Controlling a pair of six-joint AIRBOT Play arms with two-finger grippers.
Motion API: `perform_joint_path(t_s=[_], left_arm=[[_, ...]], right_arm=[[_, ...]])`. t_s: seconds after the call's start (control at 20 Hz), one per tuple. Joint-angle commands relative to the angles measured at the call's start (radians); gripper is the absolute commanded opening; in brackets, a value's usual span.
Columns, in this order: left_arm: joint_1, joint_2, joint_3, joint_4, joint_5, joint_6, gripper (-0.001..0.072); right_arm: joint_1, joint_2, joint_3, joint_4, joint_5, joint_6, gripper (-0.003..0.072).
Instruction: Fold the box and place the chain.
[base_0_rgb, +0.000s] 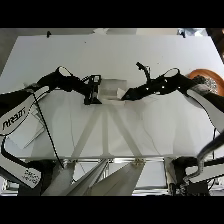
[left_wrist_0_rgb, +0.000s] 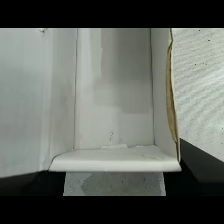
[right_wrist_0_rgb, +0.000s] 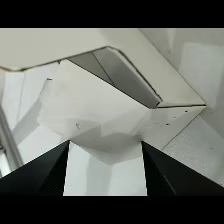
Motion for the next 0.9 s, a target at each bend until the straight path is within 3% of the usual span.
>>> perform_joint_path(t_s=[0.0,0.15,0.4,0.7,0.85], left_arm=[[0.000,0.000,0.000,0.000,0.000,0.000,0.0323],[0.000,0.000,0.000,0.000,0.000,0.000,0.0323],[0.000,0.000,0.000,0.000,0.000,0.000,0.0323],[0.000,0.000,0.000,0.000,0.000,0.000,0.0323],[0.000,0.000,0.000,0.000,0.000,0.000,0.0323]], right_arm=[[0.029,0.030,0.000,-0.068,-0.135,0.092,0.0503],[0.064,0.060,0.000,-0.155,-0.255,0.221,0.0503],[0.138,0.068,0.000,-0.194,-0.335,0.308,0.0500],[0.241,0.087,0.001,-0.619,-0.450,0.706,0.0500],[0.280,0.095,0.001,-0.760,-0.482,0.853,0.0499]])
